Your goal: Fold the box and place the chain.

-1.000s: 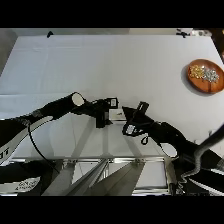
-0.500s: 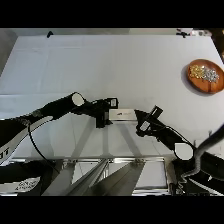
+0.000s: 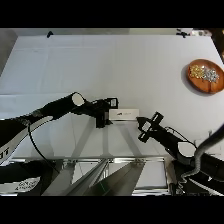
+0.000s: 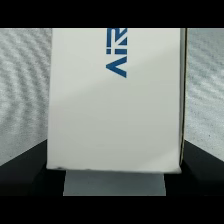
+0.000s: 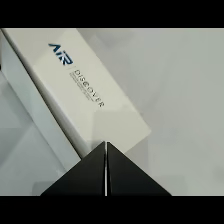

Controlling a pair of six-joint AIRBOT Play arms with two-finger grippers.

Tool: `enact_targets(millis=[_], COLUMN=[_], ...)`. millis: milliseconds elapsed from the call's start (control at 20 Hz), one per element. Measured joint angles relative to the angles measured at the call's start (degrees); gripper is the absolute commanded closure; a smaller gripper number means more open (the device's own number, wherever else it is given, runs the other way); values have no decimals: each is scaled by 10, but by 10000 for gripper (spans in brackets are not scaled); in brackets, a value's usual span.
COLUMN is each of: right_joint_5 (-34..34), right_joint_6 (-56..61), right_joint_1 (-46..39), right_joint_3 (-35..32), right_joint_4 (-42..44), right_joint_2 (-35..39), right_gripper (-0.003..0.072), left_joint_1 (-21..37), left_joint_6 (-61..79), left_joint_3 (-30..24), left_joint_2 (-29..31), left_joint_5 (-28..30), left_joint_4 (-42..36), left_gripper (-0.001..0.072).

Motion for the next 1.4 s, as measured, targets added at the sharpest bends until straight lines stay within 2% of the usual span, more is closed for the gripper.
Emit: enact_targets(millis=[550, 850, 1000, 1200, 1400], right_joint_5=[-10, -153, -193, -211, -329], right_joint_6=[-34, -37, -99, -321, -496], right_joint_1=[0, 0, 0, 0, 0], right_joint_3=[-7, 38, 67, 108, 134], right_joint_4=[16, 22, 89, 289, 442], right_joint_2=[-13, 78, 121, 140, 145], right_gripper=[682, 686, 688, 689, 689], left_joint_1=[0, 0, 0, 0, 0], left_joint_6=[0, 0, 0, 0, 0], left_joint_3=[0, 0, 0, 0, 0], left_joint_2=[0, 0, 0, 0, 0], left_joint_5=[0, 0, 0, 0, 0], left_joint_4=[0, 0, 0, 0, 0], left_gripper=[497, 497, 497, 497, 497])
